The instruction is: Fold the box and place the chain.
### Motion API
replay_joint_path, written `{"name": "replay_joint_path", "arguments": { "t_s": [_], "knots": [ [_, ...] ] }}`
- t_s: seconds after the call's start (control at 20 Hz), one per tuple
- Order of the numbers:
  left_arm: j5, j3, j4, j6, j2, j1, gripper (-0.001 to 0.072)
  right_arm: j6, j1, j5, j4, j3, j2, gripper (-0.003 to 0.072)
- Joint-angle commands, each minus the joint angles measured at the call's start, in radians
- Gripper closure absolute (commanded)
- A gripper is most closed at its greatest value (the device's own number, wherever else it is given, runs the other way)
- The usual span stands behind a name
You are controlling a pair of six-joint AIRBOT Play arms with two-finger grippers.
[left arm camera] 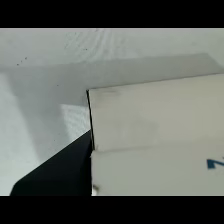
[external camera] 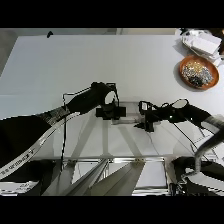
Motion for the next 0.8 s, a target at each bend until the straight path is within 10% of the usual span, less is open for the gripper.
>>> {"name": "replay_joint_path", "arguments": {
  "t_s": [0.0,0.15,0.25,0.75],
  "knots": [
    [0.003,0.000,0.000,-0.032,-0.025,-0.012,0.0506,-0.001,0.001,0.000,0.001,0.001,0.001,0.0367],
    [-0.002,0.000,0.001,-0.051,-0.029,-0.012,0.0525,-0.001,0.001,0.000,0.001,0.001,0.001,0.0367],
    [-0.010,0.000,0.001,-0.051,-0.029,-0.012,0.0700,-0.001,0.001,0.000,0.001,0.001,0.001,0.0367],
    [-0.061,0.000,0.000,-0.049,-0.029,-0.012,0.0670,-0.001,0.001,-0.001,0.001,0.001,0.001,0.0367]
  ]
}}
